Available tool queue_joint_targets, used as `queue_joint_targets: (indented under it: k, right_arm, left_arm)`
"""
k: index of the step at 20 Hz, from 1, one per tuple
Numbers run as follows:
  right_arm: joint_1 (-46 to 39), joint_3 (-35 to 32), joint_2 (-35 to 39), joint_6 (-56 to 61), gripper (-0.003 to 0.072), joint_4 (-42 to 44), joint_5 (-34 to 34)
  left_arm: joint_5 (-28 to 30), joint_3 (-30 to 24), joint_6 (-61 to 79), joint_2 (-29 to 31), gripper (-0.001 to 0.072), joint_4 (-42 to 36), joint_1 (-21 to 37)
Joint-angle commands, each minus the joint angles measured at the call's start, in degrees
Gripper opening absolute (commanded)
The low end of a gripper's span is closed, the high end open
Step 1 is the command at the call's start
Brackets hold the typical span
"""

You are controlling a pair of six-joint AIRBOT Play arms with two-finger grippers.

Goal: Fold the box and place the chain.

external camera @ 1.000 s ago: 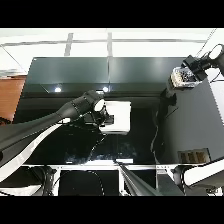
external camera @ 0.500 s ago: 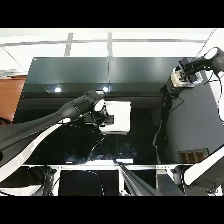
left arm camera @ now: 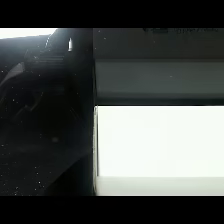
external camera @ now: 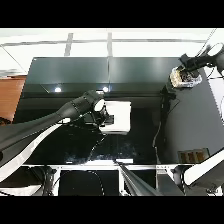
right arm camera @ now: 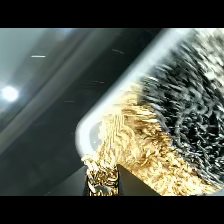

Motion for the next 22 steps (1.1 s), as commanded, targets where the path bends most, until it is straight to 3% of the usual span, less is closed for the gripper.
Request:
queue_joint_targets:
  k: [1,5,11,15,19,22]
  right_arm:
    - [-0.63,0.61,7.91,-11.10,0.0013,0.11,0.46]
    - [-0.61,0.61,20.24,-18.18,0.0013,0.59,2.40]
    - [-0.61,0.61,37.44,-26.29,0.0013,8.24,4.61]
    - [-0.61,0.61,45.44,-27.71,0.0013,15.61,8.04]
    - [-0.61,0.61,51.04,-27.71,0.0014,20.70,16.00]
    - [-0.61,0.57,53.51,-27.71,0.0014,29.24,18.05]
  left_arm:
    - [0.00,-0.02,0.02,-0.02,0.0031,-0.02,0.00]
    - [0.11,-0.02,0.02,-0.02,0.0031,-0.02,0.00]
    - [0.09,-0.02,0.02,-0.02,0.0031,-0.02,0.00]
    - [-0.24,-0.02,0.02,-0.02,0.0031,0.00,0.02]
    - [-0.24,-0.02,0.02,-0.02,0.0031,-0.02,0.00]
    - [-0.52,-0.02,0.02,-0.02,0.0031,0.00,0.00]
